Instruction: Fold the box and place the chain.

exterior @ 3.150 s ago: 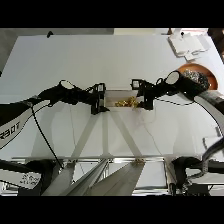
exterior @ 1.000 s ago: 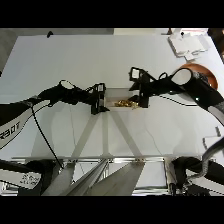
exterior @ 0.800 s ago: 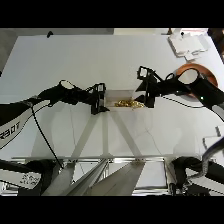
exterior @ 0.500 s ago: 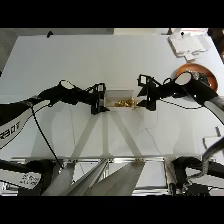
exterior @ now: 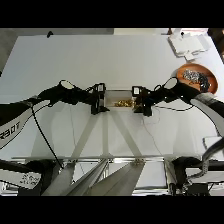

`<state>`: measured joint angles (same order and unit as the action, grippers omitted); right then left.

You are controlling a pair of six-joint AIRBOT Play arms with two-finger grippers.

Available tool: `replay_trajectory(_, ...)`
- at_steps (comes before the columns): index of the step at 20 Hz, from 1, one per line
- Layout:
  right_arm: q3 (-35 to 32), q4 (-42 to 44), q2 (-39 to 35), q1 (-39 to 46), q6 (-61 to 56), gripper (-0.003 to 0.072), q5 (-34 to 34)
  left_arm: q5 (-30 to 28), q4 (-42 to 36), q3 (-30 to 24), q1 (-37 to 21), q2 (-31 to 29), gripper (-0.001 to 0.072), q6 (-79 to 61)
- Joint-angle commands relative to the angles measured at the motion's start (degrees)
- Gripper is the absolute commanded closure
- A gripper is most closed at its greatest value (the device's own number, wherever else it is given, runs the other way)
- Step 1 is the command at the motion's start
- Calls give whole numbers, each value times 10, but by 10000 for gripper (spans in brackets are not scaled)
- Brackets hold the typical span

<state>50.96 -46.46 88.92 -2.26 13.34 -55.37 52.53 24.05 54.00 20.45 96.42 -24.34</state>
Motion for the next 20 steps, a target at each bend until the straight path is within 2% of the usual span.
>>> replay_trajectory(1, 0, -23, 12, -5, 4, 560, 11, 0, 0, 0, 0, 0, 537, 0)
replay_trajectory(2, 0, -42, 12, -5, 0, 680, 11, 0, 0, 0, 0, 0, 537, 0)
replay_trajectory(6, 0, -109, 9, -5, -56, 679, 12, 0, 0, 0, 0, 0, 537, 0)
replay_trajectory(9, 0, -107, -9, -5, -88, 680, 17, 0, 0, 0, 0, 0, 537, 0)
replay_trajectory(16, 0, -107, -116, -7, -195, 681, 28, 0, 0, 0, 0, 0, 537, 0)
replay_trajectory(20, 0, -98, -179, -43, -241, 680, 68, 0, 0, 0, 0, 0, 537, 0)
